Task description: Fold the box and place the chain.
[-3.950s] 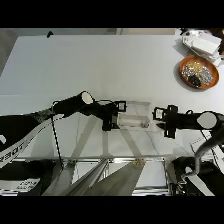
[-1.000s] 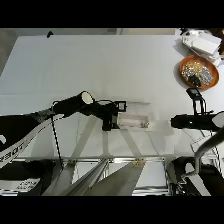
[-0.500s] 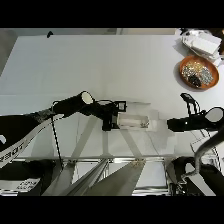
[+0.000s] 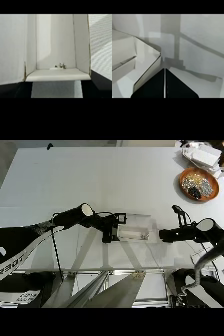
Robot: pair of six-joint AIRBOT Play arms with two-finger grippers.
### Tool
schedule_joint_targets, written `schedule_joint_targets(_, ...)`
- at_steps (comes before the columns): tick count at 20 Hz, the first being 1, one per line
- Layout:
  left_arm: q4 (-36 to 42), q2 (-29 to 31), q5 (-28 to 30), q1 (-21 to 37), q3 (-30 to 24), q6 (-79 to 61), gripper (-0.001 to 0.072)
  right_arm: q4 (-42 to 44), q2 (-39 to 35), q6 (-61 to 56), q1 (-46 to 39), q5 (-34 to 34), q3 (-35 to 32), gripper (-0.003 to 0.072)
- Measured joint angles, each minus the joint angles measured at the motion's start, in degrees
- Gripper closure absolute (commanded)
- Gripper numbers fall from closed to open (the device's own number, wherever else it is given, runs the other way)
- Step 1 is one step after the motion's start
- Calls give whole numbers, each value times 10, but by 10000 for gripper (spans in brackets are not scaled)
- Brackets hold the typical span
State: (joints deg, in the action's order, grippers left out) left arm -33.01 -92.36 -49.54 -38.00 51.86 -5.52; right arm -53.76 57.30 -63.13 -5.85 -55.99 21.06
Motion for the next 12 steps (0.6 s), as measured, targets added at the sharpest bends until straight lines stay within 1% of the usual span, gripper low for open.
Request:
schedule_joint_targets(1, 0, 0, 0, 0, 0, 0, 575, 11, 3, 5, 2, 4, 0, 633)
schedule_joint_targets(2, 0, 0, 0, 0, 0, 0, 575, 19, 4, 9, 4, 5, 0, 557)
schedule_joint_targets(3, 0, 0, 0, 0, 0, 0, 575, 28, 5, 13, 5, 4, 0, 525)
schedule_joint_targets(4, 0, 0, 0, 0, 0, 0, 575, 36, 5, 15, 6, 2, 0, 509)
schedule_joint_targets(12, 0, 0, 0, 0, 0, 0, 575, 100, -34, 21, 8, -28, 0, 509)
